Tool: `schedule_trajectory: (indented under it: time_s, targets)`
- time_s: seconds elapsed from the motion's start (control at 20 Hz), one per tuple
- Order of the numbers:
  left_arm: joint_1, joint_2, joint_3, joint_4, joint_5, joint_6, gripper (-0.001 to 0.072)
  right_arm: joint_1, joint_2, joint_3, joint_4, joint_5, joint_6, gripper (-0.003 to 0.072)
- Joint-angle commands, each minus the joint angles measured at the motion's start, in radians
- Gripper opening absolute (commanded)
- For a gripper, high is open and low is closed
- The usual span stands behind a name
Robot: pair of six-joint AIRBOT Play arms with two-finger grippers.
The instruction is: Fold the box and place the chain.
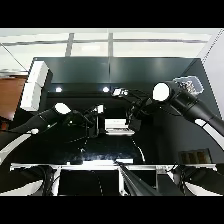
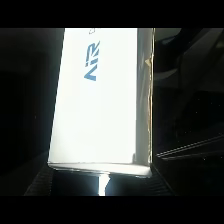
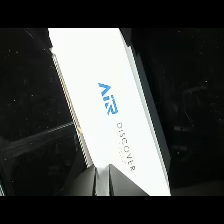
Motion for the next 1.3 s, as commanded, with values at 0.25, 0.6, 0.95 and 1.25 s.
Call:
schedule_trajectory:
  time_s: [0.25, 0.6, 0.95, 1.25]
  targets:
    - [0.0, -0.001, 0.001, 0.001, 0.0, 0.002, 0.0219, 0.0, 0.0, -0.011, -0.018, 0.0, 0.008, 0.006]
    - [0.0, -0.001, 0.001, 0.001, 0.0, 0.002, 0.0219, 0.001, 0.0, -0.019, -0.018, -0.021, 0.026, 0.0144]
    - [0.0, -0.001, 0.001, 0.001, 0.0, 0.002, 0.0219, 0.001, -0.015, -0.02, -0.014, -0.054, 0.043, 0.0144]
    - [0.0, -0.001, 0.001, 0.001, 0.0, 0.002, 0.0219, 0.004, -0.032, -0.02, 0.005, -0.067, 0.045, 0.0143]
